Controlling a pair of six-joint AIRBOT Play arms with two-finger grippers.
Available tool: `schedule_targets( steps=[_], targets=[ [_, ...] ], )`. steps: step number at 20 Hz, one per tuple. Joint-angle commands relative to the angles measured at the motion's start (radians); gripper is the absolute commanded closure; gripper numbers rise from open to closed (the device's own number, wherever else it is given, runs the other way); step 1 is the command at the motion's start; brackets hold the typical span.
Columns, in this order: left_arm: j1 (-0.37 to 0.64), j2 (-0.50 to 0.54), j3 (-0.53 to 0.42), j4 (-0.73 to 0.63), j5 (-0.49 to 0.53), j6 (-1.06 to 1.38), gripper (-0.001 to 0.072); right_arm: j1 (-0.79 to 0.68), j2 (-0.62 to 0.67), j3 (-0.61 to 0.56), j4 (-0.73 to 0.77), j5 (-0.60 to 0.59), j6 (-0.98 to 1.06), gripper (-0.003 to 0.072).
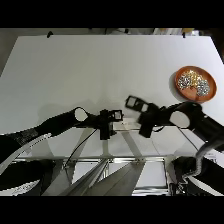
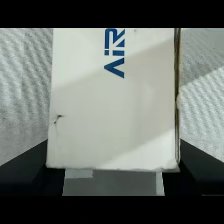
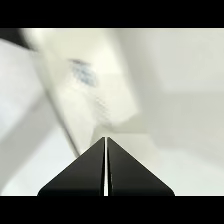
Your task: Fold the box and place the chain.
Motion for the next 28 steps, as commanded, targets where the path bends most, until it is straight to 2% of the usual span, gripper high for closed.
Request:
schedule_targets(
  steps=[1,3,4,7,9,28],
  targets=[
    [0.0,0.001,0.0,0.001,0.0,0.001,0.0458,-0.126,0.072,0.0,-0.173,0.266,0.361,0.0668],
    [0.0,0.001,0.0,0.001,0.0,0.001,0.0458,-0.271,0.069,-0.027,-0.199,0.458,0.414,0.0668],
    [0.0,0.0,0.0,0.001,0.0,0.001,0.0458,-0.348,0.069,-0.053,-0.208,0.505,0.424,0.0668],
    [0.0,0.001,0.0,0.001,0.0,0.001,0.0458,-0.536,0.071,-0.114,-0.254,0.509,0.43,0.0667],
    [0.0,0.0,0.0,0.001,0.0,0.001,0.0458,-0.585,0.072,-0.114,-0.233,0.484,0.477,0.0667],
    [0.0,0.001,0.0,0.001,0.0,0.002,0.0458,-0.591,0.072,-0.114,-0.229,0.486,0.477,0.0667]
  ],
)
